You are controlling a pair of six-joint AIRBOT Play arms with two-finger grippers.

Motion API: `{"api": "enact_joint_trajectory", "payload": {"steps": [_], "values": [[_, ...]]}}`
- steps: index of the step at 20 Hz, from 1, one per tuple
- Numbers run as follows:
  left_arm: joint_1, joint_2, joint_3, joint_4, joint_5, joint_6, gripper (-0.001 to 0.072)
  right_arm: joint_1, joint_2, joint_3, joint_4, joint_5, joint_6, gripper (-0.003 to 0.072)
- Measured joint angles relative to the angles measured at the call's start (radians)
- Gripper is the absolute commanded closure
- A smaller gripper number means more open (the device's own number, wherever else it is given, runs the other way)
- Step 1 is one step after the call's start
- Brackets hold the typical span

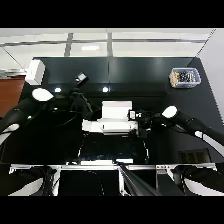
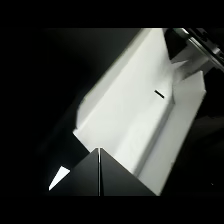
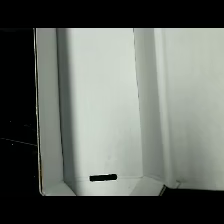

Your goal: Fold the box and place the chain.

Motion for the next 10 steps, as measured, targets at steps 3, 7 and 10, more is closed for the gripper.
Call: {"api": "enact_joint_trajectory", "payload": {"steps": [3, 7, 10], "values": [[0.034, 0.061, -0.053, 0.042, -0.128, 0.054, 0.0032, 0.000, 0.000, 0.000, 0.000, 0.000, 0.000, 0.0390], [-0.013, 0.090, -0.122, 0.189, -0.111, 0.212, -0.0003, 0.000, 0.000, 0.000, 0.000, 0.000, 0.000, 0.0390], [-0.077, 0.086, -0.142, 0.270, 0.046, 0.303, -0.0001, 0.000, 0.000, 0.000, 0.000, -0.001, 0.000, 0.0390]]}}
